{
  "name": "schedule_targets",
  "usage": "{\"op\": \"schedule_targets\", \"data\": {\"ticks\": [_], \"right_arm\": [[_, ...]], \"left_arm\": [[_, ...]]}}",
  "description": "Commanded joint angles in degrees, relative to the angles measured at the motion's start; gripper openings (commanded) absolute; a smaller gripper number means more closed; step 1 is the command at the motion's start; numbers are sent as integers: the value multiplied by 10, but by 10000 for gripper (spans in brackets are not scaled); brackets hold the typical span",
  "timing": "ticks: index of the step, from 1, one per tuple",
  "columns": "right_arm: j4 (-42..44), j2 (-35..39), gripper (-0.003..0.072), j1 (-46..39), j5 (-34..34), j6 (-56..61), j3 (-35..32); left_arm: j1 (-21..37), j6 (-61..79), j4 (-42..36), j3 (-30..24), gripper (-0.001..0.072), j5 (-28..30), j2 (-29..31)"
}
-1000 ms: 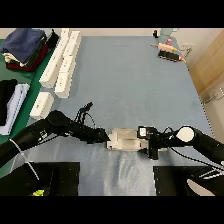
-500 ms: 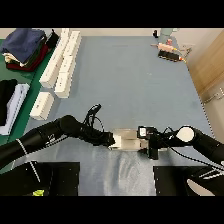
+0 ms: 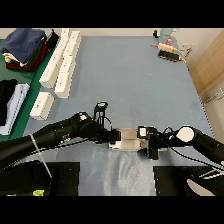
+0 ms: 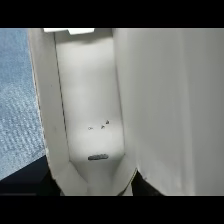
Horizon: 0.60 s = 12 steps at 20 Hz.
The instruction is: Fold the box.
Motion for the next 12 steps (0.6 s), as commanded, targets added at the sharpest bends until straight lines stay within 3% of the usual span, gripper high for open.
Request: {"op": "schedule_targets", "data": {"ticks": [1,12], "right_arm": [[0,0,471,0,0,0,0],[0,0,471,0,0,0,0]], "left_arm": [[-30,-88,62,49,378,-74,-47],[-59,-130,97,143,378,-145,-144]]}}
